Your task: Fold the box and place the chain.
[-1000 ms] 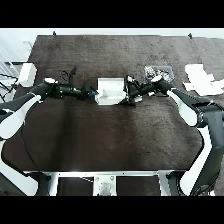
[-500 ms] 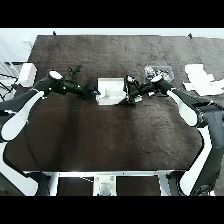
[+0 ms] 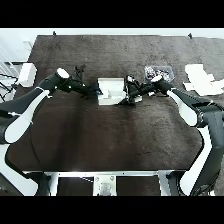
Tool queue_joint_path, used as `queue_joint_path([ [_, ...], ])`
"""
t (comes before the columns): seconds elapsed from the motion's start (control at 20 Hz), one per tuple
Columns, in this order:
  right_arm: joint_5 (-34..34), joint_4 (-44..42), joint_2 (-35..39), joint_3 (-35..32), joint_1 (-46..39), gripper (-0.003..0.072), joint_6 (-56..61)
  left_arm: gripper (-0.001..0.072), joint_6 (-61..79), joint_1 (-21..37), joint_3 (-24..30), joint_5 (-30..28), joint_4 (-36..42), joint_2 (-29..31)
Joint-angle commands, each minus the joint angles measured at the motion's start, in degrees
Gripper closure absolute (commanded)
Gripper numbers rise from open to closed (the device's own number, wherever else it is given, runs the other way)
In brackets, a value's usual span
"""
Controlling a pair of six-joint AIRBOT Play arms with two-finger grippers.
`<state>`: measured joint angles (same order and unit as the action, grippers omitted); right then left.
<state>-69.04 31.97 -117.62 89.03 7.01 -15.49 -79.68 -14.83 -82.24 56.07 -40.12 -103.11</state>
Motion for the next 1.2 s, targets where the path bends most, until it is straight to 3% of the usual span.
queue_joint_path([
  [0.0, -0.02, 0.0, -0.02, 0.02, 0.04, 0.0141, 0.0, 0.0283, -3.08, -0.61, -0.13, -1.18, -2.08, -0.04],
  [0.15, -0.04, 0.0, -0.02, 0.02, 0.04, 0.0141, 0.0, 0.0283, -7.61, -1.31, -0.59, -1.22, -6.95, -0.07],
  [0.4, -0.02, 0.0, -0.02, 0.02, 0.04, 0.0141, 0.0, 0.0283, -18.53, -5.38, -6.54, -0.74, -23.56, -0.09],
  [0.65, -0.02, 0.0, -0.02, 0.02, 0.04, 0.0142, 0.0, 0.0283, -23.82, -8.13, -8.13, -0.7, -28.63, -0.52],
  [1.15, -0.04, -0.02, -0.02, 0.02, 0.04, 0.0141, 0.0, 0.0283, -31.47, -11.26, -23.85, 17.0, -38.32, -8.52],
])
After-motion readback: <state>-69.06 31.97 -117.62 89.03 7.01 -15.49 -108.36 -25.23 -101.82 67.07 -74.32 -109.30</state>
